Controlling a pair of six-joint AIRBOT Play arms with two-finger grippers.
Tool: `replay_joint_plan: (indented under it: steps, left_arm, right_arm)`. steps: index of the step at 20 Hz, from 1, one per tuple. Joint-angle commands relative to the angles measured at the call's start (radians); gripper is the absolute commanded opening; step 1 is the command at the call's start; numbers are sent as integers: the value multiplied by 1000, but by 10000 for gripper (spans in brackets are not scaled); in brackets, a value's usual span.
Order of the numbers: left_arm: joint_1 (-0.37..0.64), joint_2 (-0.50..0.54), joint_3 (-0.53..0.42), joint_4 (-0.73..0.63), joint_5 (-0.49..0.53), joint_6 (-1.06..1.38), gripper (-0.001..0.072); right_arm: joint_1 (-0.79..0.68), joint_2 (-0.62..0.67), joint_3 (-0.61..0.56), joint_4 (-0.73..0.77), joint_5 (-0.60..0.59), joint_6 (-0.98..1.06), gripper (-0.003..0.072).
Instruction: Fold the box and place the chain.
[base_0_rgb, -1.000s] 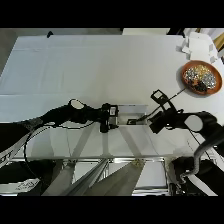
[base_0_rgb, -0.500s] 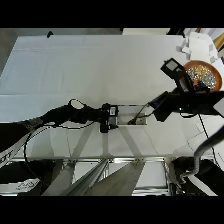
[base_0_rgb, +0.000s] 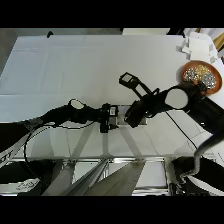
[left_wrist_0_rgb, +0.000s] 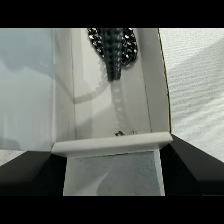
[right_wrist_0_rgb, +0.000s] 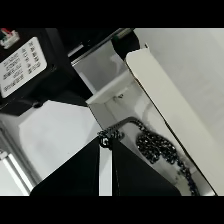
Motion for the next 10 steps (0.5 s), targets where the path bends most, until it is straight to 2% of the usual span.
replay_joint_plan:
  steps: [1, 3, 6, 7, 10]
  left_arm:
    - [1, 0, 1, 0, 0, 0, 73]
    - [1, 0, 1, 0, 0, 0, 73]
    - [1, 0, 1, 0, 0, 0, 73]
    - [1, 0, 1, 0, 0, 0, 73]
    - [1, 0, 1, 0, 0, 0, 73]
  right_arm:
    - [18, -48, -35, -22, -63, 28, 22]
    - [17, -61, -79, -36, -117, 57, 116]
    - [17, -78, -118, -43, -144, 62, 138]
    - [17, -78, -118, -43, -142, 74, 194]
    - [-15, -10, -118, -29, -133, 79, 209]
